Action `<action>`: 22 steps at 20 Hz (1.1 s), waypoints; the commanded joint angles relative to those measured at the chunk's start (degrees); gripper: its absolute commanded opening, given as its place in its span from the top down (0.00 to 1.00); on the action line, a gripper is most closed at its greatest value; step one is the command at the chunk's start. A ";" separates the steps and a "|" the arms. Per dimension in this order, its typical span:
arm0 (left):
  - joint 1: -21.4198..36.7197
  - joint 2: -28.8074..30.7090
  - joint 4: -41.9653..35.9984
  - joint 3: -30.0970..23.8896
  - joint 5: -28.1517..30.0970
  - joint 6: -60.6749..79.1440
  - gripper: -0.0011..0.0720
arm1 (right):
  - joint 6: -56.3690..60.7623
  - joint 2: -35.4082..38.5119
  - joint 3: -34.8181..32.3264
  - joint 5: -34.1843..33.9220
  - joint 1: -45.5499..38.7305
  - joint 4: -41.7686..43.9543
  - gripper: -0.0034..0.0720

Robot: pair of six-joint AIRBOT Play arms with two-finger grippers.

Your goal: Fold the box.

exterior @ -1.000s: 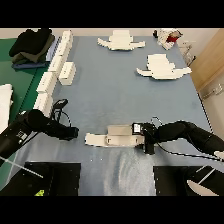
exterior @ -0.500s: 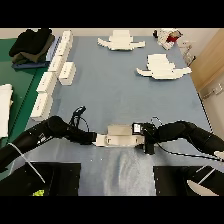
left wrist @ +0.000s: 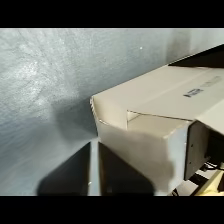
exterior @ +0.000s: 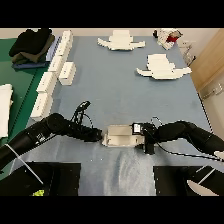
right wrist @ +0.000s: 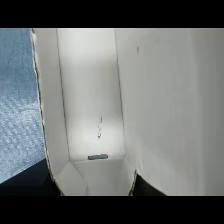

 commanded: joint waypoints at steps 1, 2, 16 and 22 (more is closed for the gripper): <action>0.00 0.35 -2.34 0.33 -0.98 0.02 0.22 | 0.02 -0.02 0.04 0.02 0.02 0.02 0.29; -0.02 0.35 -2.29 0.33 -0.96 0.02 0.30 | 0.02 -0.02 0.04 0.02 0.02 0.02 0.29; -12.20 -2.93 11.76 5.66 6.54 -26.80 0.42 | 0.02 -0.02 0.04 0.00 0.02 0.02 0.29; -21.53 -12.59 33.00 16.74 -2.29 -54.07 0.42 | 0.02 -0.02 0.04 0.00 0.02 0.02 0.29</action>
